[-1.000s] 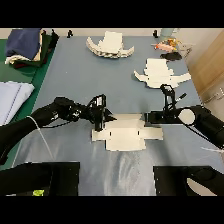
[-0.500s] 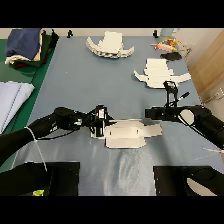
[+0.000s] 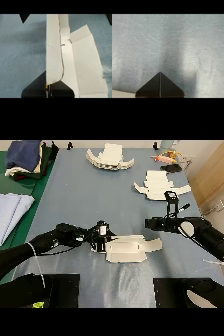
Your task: Fold the box.
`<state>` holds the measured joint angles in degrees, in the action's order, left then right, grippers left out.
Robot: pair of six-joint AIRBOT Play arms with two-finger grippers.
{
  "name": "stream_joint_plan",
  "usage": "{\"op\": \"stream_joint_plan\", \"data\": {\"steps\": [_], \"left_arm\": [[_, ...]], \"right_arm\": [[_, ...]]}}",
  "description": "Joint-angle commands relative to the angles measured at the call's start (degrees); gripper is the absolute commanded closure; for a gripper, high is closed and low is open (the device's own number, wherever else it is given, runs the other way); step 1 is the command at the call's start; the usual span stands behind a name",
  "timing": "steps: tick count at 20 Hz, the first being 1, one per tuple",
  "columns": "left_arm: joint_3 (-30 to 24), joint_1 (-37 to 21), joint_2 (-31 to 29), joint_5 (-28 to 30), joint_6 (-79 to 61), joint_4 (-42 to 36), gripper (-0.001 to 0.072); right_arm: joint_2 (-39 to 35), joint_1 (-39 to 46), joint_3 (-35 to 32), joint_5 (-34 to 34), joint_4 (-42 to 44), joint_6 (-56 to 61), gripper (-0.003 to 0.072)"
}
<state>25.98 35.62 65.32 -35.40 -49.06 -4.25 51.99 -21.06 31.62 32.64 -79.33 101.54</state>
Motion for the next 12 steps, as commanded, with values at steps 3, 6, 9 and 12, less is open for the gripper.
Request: {"op": "stream_joint_plan", "data": {"steps": [3, 6, 9, 12], "left_arm": [[-0.44, 0.48, 0.04, 0.33, 8.63, 2.32, 0.0695], [-0.44, 0.48, 0.04, 0.35, 8.61, 2.32, 0.0695], [-0.35, 0.48, 0.04, 0.39, 8.59, 2.29, 0.0695], [-0.33, 0.48, 0.04, 0.35, 8.59, 2.32, 0.0695]], "right_arm": [[-0.04, -0.07, -0.02, -0.33, 0.0, -0.02, 0.0685], [-0.04, -0.07, -0.02, -0.26, 0.02, 0.0, 0.0684], [-0.07, -0.07, -0.02, 0.07, 0.24, 0.0, 0.0685], [-1.44, -0.07, -0.02, 3.06, 0.72, 0.0, 0.0685]]}}
